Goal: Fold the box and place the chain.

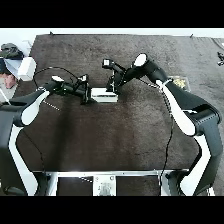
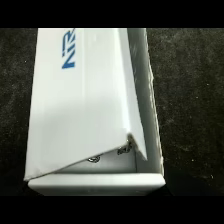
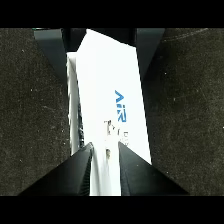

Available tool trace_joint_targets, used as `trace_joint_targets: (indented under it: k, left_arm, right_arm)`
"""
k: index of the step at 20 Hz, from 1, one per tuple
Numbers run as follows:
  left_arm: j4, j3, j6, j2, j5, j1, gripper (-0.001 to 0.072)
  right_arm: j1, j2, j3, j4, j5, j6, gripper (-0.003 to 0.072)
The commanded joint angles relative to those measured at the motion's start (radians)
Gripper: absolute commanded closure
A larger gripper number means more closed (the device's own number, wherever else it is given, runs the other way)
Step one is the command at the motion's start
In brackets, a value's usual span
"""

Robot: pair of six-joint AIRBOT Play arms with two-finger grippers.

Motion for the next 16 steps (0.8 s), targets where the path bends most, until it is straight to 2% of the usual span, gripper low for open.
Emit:
trace_joint_targets:
  k: [1, 2, 3, 16]
  left_arm:
    - [0.000, 0.000, 0.001, 0.000, 0.000, 0.000, 0.0353]
    - [0.000, 0.000, 0.001, 0.000, 0.000, 0.000, 0.0353]
    - [0.000, 0.000, 0.001, 0.000, 0.000, 0.000, 0.0353]
    - [0.000, 0.000, 0.001, 0.000, 0.000, 0.000, 0.0353]
  right_arm:
    - [0.002, 0.000, -0.001, -0.028, 0.006, 0.015, 0.0469]
    - [0.002, 0.000, -0.001, -0.029, 0.013, 0.016, 0.0475]
    - [0.002, 0.000, -0.001, -0.032, 0.016, 0.016, 0.0567]
    - [0.010, -0.039, -0.004, -0.033, 0.111, 0.047, 0.0569]
